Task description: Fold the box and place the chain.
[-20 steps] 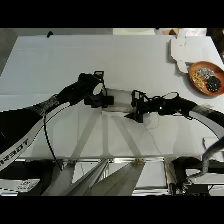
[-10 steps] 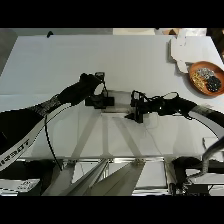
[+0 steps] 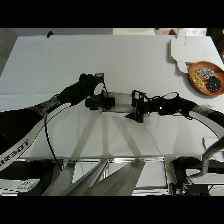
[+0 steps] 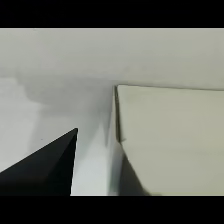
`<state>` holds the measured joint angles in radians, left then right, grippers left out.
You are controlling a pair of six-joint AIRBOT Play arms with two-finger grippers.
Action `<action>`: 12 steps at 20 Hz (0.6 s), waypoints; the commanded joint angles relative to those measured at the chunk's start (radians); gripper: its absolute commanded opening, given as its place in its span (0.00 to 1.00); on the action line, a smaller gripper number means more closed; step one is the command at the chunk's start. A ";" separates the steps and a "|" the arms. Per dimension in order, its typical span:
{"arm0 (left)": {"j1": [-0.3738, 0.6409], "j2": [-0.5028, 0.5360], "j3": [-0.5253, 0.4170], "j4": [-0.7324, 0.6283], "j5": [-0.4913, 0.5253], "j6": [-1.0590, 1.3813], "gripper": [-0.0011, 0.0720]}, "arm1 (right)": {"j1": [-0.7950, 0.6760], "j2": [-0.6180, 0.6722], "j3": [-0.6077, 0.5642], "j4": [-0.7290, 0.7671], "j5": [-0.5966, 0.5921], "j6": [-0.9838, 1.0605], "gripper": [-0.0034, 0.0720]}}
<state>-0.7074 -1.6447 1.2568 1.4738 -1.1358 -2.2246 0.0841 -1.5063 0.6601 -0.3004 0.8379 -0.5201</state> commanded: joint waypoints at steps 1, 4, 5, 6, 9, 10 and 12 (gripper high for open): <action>0.003 0.024 0.001 -0.080 0.007 0.102 0.73 | 0.001 0.001 0.000 0.001 0.003 -0.001 0.52; 0.008 0.098 0.001 -0.124 -0.016 0.209 0.73 | 0.001 0.001 0.000 0.001 0.003 -0.001 0.52; 0.011 0.132 0.001 -0.136 -0.037 0.252 0.73 | 0.001 0.001 0.000 0.001 0.003 -0.001 0.52; 0.013 0.168 0.001 -0.138 -0.066 0.293 0.73 | 0.001 0.001 0.000 0.001 0.003 -0.001 0.52; 0.032 0.275 0.000 -0.139 -0.164 0.393 0.73 | 0.001 0.001 0.000 0.001 0.003 -0.001 0.52; 0.042 0.314 0.000 -0.138 -0.192 0.446 0.73 | 0.001 0.001 0.000 0.001 0.003 -0.001 0.52; 0.074 0.387 -0.002 -0.138 -0.222 0.608 0.73 | 0.001 0.001 0.000 0.001 0.003 -0.001 0.52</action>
